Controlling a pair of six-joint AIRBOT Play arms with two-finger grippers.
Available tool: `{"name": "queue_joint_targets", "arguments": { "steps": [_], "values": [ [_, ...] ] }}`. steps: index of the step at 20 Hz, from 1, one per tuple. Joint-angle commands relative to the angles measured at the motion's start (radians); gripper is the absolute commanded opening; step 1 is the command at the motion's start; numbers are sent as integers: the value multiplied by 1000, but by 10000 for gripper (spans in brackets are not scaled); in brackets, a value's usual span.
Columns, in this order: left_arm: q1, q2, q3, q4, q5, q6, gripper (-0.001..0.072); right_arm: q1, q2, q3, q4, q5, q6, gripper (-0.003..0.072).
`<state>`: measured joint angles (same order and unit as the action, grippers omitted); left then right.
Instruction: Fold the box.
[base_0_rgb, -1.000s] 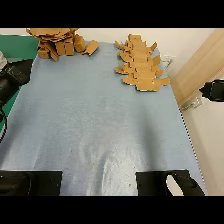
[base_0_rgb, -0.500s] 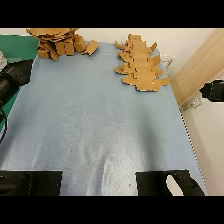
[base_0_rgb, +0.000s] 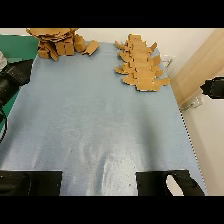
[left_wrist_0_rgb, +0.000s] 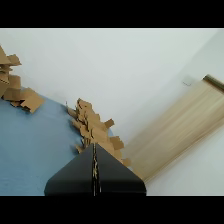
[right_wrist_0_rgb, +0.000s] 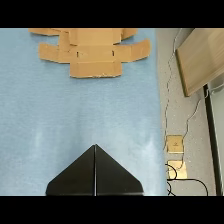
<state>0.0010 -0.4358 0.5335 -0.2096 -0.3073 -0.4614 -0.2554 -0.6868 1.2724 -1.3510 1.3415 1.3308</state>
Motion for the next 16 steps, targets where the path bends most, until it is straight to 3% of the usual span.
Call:
{"name": "queue_joint_targets", "arguments": {
  "steps": [1, 7, 9, 11, 13, 16],
  "values": [
    [0, 1, 2, 0, 0, 0, 13, 0, -8, 0, 29, -18, 14, 4],
    [0, 0, 2, -4, 27, 0, 14, 2, -89, 0, 310, 10, 140, 4],
    [0, -6, 1, 3, 26, 0, 13, 26, -157, -19, 324, 37, 140, 6],
    [0, -24, 1, 13, 0, 0, 14, 35, -249, -37, 216, 27, 149, 6],
    [0, -51, 2, 98, -66, -4, 13, 21, -359, -37, 111, 31, 163, 5],
    [0, -115, 7, 346, -130, -166, 13, -45, -502, -5, 187, -23, 162, 6]
  ]
}}
